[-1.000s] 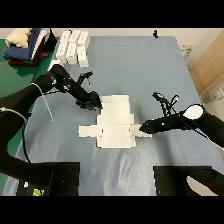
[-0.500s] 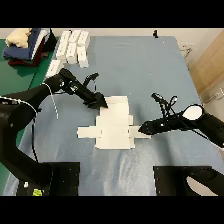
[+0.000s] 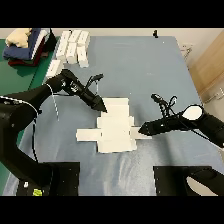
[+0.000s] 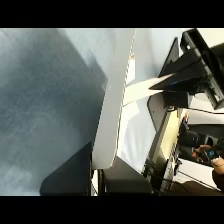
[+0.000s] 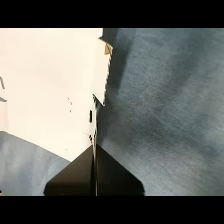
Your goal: Fold the box.
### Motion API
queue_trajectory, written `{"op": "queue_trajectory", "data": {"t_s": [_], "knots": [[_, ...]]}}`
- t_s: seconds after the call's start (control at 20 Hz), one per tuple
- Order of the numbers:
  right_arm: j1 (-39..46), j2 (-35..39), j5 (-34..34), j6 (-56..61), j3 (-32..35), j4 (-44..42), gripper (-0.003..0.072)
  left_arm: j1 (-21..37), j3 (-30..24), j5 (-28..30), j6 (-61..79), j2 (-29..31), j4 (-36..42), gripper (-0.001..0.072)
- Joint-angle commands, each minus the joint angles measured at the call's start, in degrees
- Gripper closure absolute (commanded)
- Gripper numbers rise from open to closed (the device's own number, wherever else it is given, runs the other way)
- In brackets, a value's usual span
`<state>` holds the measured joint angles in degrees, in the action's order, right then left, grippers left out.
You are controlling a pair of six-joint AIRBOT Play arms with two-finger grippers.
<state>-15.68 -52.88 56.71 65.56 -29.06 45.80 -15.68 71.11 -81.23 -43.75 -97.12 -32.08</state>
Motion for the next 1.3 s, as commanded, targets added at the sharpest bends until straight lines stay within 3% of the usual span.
{"op": "queue_trajectory", "data": {"t_s": [0.0,0.2,0.35,0.5,0.55,0.6,0.75,0.95,1.1,1.25], "knots": [[-0.04,0.04,-0.37,0.00,-0.02,-0.07,0.0680,-0.04,0.02,-2.78,2.49,-0.02,-0.26,0.0653],[-0.02,0.04,-1.62,0.44,-0.02,0.70,0.0615,-0.04,0.02,-4.33,5.35,-0.02,-0.26,0.0694],[0.02,0.04,-4.76,6.25,-0.46,4.35,0.0406,-0.07,0.00,-0.85,8.09,0.87,-0.26,0.0697],[0.04,0.48,-2.16,18.78,-4.15,16.63,0.0346,-0.24,-0.94,4.83,13.07,5.09,0.46,0.0699],[0.02,0.85,-0.92,22.56,-5.68,20.20,0.0233,-0.55,-2.29,7.41,15.85,7.08,1.46,0.0699],[0.02,1.36,0.24,26.05,-7.43,23.23,0.0170,-1.09,-4.20,10.19,18.78,9.35,3.06,0.0700],[0.02,3.32,1.46,32.20,-12.41,28.09,0.0165,-4.90,-11.61,17.86,30.80,16.74,5.03,0.0699],[0.02,6.47,1.29,36.50,-16.83,28.50,0.0165,-8.22,-22.93,31.21,43.39,25.46,5.11,0.0699],[0.02,8.35,1.20,41.09,-17.33,32.17,0.0168,-8.35,-28.96,33.22,47.71,28.26,5.33,0.0698],[0.02,7.45,1.03,41.55,-17.22,32.59,0.0322,-10.21,-32.15,35.21,52.96,28.59,7.43,0.0698]]}}
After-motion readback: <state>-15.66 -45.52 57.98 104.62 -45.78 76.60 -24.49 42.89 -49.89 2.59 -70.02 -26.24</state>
